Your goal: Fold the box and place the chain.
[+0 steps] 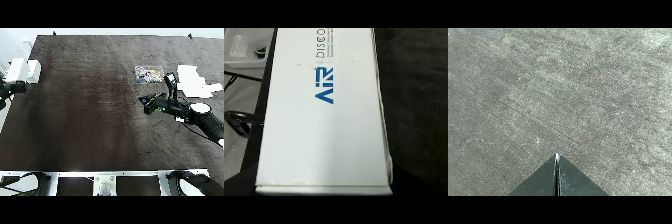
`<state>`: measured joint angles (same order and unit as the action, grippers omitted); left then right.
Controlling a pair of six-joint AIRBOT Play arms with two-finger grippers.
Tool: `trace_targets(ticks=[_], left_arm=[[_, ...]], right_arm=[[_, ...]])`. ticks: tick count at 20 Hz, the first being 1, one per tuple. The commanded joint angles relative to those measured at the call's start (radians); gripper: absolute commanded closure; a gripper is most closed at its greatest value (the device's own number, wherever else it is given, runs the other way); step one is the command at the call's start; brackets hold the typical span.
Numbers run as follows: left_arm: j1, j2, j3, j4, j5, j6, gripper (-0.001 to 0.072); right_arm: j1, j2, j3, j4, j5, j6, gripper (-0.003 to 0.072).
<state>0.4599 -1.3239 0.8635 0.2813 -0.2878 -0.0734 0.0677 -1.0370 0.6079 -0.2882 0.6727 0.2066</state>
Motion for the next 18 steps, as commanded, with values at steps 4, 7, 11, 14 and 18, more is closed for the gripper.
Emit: trace_targets(ticks=[4, 7, 11, 14, 18], left_arm=[[0.001, -0.003, -0.073, 0.031, 0.001, -0.008, 0.0692], [0.001, -0.003, -0.095, 0.031, -0.009, -0.028, 0.0692], [0.001, -0.007, -0.130, 0.042, -0.010, -0.031, 0.0691], [0.001, -0.031, -0.133, 0.047, -0.002, -0.031, 0.0691], [0.001, -0.061, -0.132, 0.049, 0.015, -0.030, 0.0691]], right_arm=[[0.000, -0.001, -0.023, 0.000, -0.001, -0.001, 0.0687], [0.000, -0.001, -0.060, 0.000, -0.001, -0.001, 0.0687], [0.000, -0.001, -0.096, 0.000, -0.001, -0.001, 0.0687], [0.000, -0.001, -0.099, 0.000, -0.001, -0.001, 0.0687], [0.000, -0.001, -0.099, 0.000, -0.001, -0.001, 0.0686]])
